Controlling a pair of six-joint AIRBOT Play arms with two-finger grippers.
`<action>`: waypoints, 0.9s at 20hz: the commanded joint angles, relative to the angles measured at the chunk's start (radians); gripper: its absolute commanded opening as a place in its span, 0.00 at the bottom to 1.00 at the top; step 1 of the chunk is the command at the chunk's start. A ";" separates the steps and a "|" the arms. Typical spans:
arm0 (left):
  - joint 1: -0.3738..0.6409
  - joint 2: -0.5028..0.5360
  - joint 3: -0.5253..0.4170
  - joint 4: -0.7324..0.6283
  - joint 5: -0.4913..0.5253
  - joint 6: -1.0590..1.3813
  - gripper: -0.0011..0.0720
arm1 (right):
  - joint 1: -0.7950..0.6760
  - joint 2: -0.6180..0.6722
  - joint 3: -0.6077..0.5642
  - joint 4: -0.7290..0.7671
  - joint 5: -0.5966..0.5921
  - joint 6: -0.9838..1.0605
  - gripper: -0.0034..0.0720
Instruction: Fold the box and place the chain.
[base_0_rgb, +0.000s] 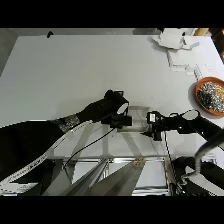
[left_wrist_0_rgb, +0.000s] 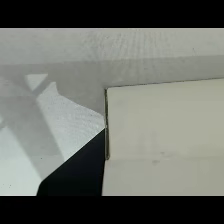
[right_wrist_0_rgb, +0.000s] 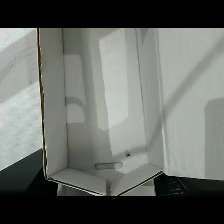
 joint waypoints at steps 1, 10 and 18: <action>-0.001 -0.002 0.001 0.009 -0.007 -0.016 0.02 | 0.000 0.000 0.001 0.000 -0.002 -0.002 0.66; -0.005 0.004 0.001 0.006 -0.015 -0.014 0.19 | 0.000 0.000 0.001 0.000 -0.003 -0.002 0.66; -0.001 0.021 0.001 0.006 -0.044 0.039 0.36 | 0.000 0.000 0.001 0.000 -0.002 -0.002 0.66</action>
